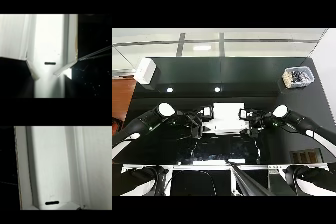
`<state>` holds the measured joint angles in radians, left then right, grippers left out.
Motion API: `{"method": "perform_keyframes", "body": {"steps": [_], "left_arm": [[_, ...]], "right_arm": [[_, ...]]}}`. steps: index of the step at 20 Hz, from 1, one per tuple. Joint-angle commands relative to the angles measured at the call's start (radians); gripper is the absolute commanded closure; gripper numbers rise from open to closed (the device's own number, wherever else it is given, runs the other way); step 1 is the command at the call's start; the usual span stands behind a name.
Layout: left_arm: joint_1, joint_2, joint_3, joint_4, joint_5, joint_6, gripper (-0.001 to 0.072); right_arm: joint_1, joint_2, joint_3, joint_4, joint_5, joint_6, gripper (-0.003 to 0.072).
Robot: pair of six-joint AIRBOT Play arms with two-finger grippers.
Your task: Fold the box and place the chain.
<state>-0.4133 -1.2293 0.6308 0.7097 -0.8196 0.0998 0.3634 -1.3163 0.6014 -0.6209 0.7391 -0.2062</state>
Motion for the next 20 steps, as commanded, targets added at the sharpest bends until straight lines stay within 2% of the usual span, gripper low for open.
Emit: {"method": "perform_keyframes", "body": {"steps": [1, 4, 6, 10, 14, 20], "left_arm": [[-0.027, -0.003, 0.0, -0.019, 0.007, 0.018, 0.0503], [-0.05, -0.003, 0.0, -0.02, 0.034, 0.031, 0.0555], [-0.066, -0.005, 0.0, -0.048, 0.049, 0.031, 0.0556], [-0.086, -0.032, 0.0, -0.173, 0.111, 0.032, 0.0554], [-0.089, -0.088, 0.0, -0.303, 0.099, 0.032, 0.0547], [-0.089, -0.095, 0.0, -0.299, 0.102, 0.032, 0.0547]], "right_arm": [[0.0, 0.0, 0.0, 0.0, 0.0, 0.0, 0.0279], [0.0, 0.0, 0.0, 0.0, 0.0, 0.0, 0.0278], [0.0, 0.0, 0.0, 0.0, 0.0, 0.0, 0.0278], [0.0, 0.0, 0.0, 0.0, 0.0, 0.0, 0.0279], [0.0, 0.0, 0.0, 0.0, 0.0, 0.0, 0.0278], [0.0, 0.0, 0.0, 0.0, 0.0, 0.0, 0.0279]]}}
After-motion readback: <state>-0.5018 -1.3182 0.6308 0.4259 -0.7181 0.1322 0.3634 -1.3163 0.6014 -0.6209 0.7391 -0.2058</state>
